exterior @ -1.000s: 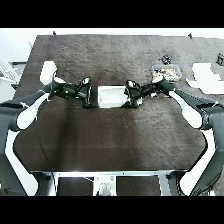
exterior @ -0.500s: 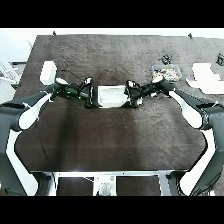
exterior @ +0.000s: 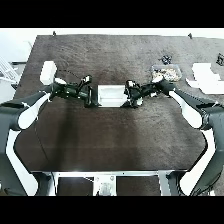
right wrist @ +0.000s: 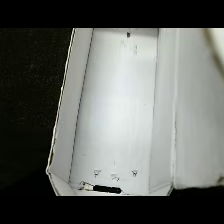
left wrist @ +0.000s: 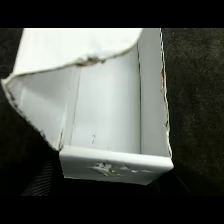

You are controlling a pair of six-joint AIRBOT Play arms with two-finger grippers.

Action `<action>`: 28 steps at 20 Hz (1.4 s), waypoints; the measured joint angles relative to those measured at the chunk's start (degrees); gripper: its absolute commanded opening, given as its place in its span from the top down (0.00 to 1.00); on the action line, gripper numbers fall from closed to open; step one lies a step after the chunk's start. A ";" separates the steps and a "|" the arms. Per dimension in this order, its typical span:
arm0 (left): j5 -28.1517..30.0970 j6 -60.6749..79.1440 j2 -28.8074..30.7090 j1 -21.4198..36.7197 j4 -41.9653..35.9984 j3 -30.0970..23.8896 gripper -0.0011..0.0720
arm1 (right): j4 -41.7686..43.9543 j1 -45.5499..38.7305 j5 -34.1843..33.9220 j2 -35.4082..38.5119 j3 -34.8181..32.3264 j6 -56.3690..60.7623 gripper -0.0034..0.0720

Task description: Fold the box and place the chain.

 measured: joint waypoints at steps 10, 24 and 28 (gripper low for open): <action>0.96 9.38 -0.76 0.17 -0.28 0.28 0.00 | -0.07 0.00 0.00 0.00 0.00 -0.04 0.18; 1.60 10.73 -1.09 -0.72 -2.16 0.50 0.00 | -0.11 -0.04 0.02 0.00 0.00 -0.04 0.18; 1.55 9.05 -1.09 -0.74 -2.64 0.52 0.00 | -0.09 -0.04 0.02 0.00 0.00 -0.04 0.18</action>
